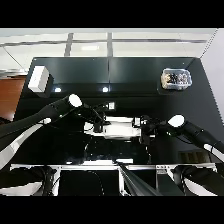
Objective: Fold the box and place the chain.
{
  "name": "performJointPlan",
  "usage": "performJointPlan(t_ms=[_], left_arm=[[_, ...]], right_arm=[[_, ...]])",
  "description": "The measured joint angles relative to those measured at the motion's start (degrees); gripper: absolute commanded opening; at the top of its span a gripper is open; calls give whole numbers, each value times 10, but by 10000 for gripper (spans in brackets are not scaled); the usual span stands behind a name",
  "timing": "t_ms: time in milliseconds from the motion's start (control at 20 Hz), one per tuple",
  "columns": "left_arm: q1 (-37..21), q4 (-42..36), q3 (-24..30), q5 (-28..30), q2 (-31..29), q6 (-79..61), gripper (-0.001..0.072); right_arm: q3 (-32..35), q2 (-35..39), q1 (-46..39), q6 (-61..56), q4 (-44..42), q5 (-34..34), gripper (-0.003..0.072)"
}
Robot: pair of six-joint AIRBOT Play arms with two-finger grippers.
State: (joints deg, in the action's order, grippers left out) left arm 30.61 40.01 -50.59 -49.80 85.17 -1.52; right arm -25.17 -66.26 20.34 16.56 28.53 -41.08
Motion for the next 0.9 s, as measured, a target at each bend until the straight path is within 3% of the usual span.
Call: performJointPlan(t_ms=[900], left_arm=[[0, 0, 0, 0, 0, 0, 27]], right_arm=[[-11, -15, 18, -56, 47, 15, 702]])
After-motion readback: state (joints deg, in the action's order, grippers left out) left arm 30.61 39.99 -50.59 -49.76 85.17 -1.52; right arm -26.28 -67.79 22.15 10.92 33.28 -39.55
